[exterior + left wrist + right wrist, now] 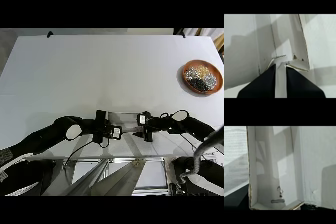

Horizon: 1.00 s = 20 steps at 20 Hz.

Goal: Fold the box and place the chain.

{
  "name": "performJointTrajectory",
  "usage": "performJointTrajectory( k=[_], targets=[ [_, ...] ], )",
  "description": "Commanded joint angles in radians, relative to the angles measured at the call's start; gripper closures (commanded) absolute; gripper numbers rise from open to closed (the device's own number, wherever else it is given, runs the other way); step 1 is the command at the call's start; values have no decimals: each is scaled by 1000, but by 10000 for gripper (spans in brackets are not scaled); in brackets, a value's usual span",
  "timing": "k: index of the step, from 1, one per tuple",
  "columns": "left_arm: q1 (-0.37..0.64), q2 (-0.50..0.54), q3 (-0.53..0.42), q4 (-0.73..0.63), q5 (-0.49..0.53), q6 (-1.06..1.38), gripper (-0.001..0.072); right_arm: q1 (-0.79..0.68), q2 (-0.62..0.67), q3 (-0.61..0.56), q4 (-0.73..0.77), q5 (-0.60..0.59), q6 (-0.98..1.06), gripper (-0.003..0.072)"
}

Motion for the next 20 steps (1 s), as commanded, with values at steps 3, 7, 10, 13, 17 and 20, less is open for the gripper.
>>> performJointTrajectory(
  k=[3,7,10,13,17,20],
  targets=[
    [-24,-40,0,-25,41,0,562,1,0,0,0,0,0,346],
    [-27,-44,0,-47,53,0,466,1,0,0,0,0,0,346],
    [-27,-44,0,-46,53,0,406,1,0,0,0,0,0,346],
    [-27,-40,0,-46,48,-1,406,1,0,0,0,0,0,346],
    [-26,1,0,-45,-8,-11,323,1,0,0,0,0,0,346],
    [-25,43,0,-45,-47,-64,328,1,0,0,0,0,0,346]
  ],
)
